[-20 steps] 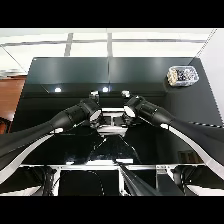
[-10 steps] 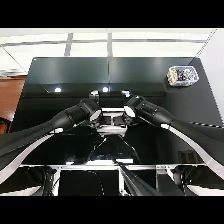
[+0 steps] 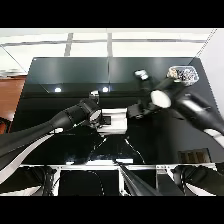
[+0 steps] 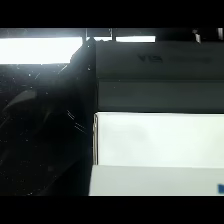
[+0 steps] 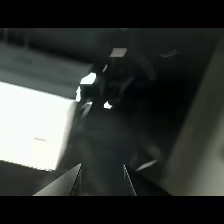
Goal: Fold the box and place the chain.
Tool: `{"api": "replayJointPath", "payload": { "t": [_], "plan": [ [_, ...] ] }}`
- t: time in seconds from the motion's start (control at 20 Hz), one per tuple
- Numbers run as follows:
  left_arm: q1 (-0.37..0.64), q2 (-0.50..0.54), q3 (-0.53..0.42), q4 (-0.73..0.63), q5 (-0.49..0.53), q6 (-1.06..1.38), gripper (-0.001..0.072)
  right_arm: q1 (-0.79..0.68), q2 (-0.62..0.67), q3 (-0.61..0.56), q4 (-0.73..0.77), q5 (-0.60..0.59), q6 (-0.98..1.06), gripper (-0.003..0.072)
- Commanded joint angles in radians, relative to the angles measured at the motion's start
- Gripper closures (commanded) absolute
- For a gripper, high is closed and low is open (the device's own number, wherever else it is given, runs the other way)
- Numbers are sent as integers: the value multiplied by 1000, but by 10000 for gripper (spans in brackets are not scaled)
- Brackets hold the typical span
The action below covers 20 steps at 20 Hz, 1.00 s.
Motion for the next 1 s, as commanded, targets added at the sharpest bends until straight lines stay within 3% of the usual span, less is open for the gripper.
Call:
{"api": "replayJointPath", "payload": {
  "t": [0.0,0.05,0.15,0.2,0.25,0.45,0.7,0.8,0.85,0.95],
  "plan": [
    [1,-1,0,0,2,-1,681,-90,119,-3,-349,27,-44,376],
    [1,-1,0,0,2,-1,681,-141,116,-13,-440,-6,-44,376],
    [1,-1,0,0,2,-1,681,-285,113,-76,-455,-204,-35,371],
    [1,-1,0,0,2,-1,681,-360,105,-113,-430,-310,-30,114],
    [1,-1,0,0,2,-1,681,-437,79,-145,-390,-397,-29,-31],
    [1,-1,0,0,2,-1,681,-670,-122,-73,-161,-515,-34,-25],
    [1,-1,0,0,2,-1,681,-763,-462,317,11,-378,-18,-23],
    [1,-1,0,0,2,-1,681,-792,-568,457,43,-298,180,-22],
    [1,-1,0,0,2,-1,681,-809,-605,504,84,-272,268,80],
    [1,-1,0,0,2,-1,681,-840,-653,549,206,-272,346,97]
  ]
}}
